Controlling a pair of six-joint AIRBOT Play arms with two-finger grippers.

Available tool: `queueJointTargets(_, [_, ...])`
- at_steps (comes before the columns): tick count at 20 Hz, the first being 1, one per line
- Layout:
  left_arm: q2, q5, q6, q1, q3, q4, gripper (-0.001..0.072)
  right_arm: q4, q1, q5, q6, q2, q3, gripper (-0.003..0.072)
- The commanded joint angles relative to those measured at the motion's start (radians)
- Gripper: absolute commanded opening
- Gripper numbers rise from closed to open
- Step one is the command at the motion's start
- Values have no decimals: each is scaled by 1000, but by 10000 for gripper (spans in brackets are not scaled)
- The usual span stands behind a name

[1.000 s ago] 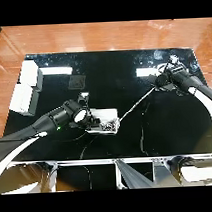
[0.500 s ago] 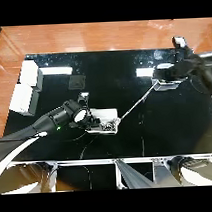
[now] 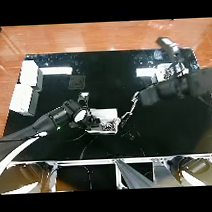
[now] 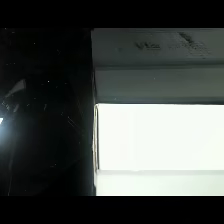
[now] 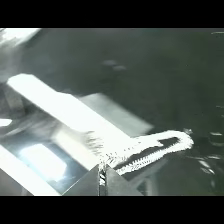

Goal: Fold the box and place the chain.

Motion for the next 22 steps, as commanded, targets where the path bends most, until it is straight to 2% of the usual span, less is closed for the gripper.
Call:
queueJointTargets(1, [0,2,0,0,0,1,24,40,177,103,30,-18,-23,22])
queueJointTargets(5, [0,2,0,0,0,1,24,39,286,212,30,-144,-23,21])
queueJointTargets(9, [0,3,0,0,0,0,24,13,298,204,9,-255,-23,23])
queueJointTargets(10, [0,3,0,0,0,0,24,8,292,198,9,-262,-23,47])
queueJointTargets(11, [0,3,0,0,0,0,24,7,283,184,8,-261,-22,300])
queueJointTargets(12, [0,2,0,0,0,0,24,7,267,153,-1,-253,-22,711])
queueJointTargets(14, [0,2,0,0,0,0,24,-33,215,84,-26,-207,-22,691])
queueJointTargets(17, [0,1,0,0,0,0,24,-285,52,46,-5,-97,-34,691])
queueJointTargets(18, [0,1,0,0,0,0,24,-315,-33,53,-17,-71,-58,691])
queueJointTargets(20, [0,2,0,1,0,0,24,-285,-160,69,-148,-50,-156,691])
queueJointTargets(22, [0,2,0,0,0,0,24,-198,-196,126,-373,-51,-315,693])
